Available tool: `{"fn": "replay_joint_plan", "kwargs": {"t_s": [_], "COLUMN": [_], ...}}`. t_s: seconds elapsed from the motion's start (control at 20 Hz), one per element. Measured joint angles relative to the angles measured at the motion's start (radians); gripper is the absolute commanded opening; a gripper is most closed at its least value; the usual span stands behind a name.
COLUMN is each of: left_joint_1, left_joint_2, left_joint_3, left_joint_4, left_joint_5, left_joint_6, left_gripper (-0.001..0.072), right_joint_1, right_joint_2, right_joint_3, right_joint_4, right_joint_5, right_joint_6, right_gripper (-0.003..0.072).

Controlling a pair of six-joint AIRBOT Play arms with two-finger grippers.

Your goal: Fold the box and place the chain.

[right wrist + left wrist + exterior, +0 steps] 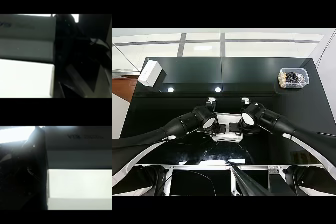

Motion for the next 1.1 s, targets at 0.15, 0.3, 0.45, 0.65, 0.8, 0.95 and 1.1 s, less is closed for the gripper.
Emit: {"fn": "replay_joint_plan", "kwargs": {"t_s": [0.15,0.3,0.45,0.65,0.8,0.95,1.1], "left_joint_1": [0.000,0.000,0.000,0.000,0.000,0.000,0.000], "left_joint_2": [0.000,0.000,0.000,0.000,0.000,0.000,0.000], "left_joint_3": [0.000,0.000,0.000,0.000,0.000,0.000,0.000], "left_joint_4": [-0.001,-0.001,-0.004,-0.007,-0.008,-0.009,-0.009], "left_joint_5": [0.000,0.000,0.001,0.002,0.002,0.003,0.004], "left_joint_6": [0.000,-0.002,-0.002,-0.001,-0.001,-0.001,-0.001], "left_gripper": [0.0031,0.0031,0.0031,0.0031,0.0031,0.0031,0.0031], "right_joint_1": [0.000,0.000,0.000,0.000,0.000,0.000,0.000], "right_joint_2": [-0.023,-0.034,-0.040,-0.045,-0.048,-0.050,-0.050], "right_joint_3": [0.019,0.027,0.029,0.031,0.031,0.031,0.031], "right_joint_4": [-0.002,-0.004,-0.011,-0.019,-0.023,-0.024,-0.024], "right_joint_5": [0.015,0.029,0.044,0.050,0.053,0.054,0.055], "right_joint_6": [0.005,0.015,0.023,0.030,0.032,0.033,0.033], "right_gripper": [0.0235,0.0235,0.0235,0.0235,0.0235,0.0235,0.0235]}}
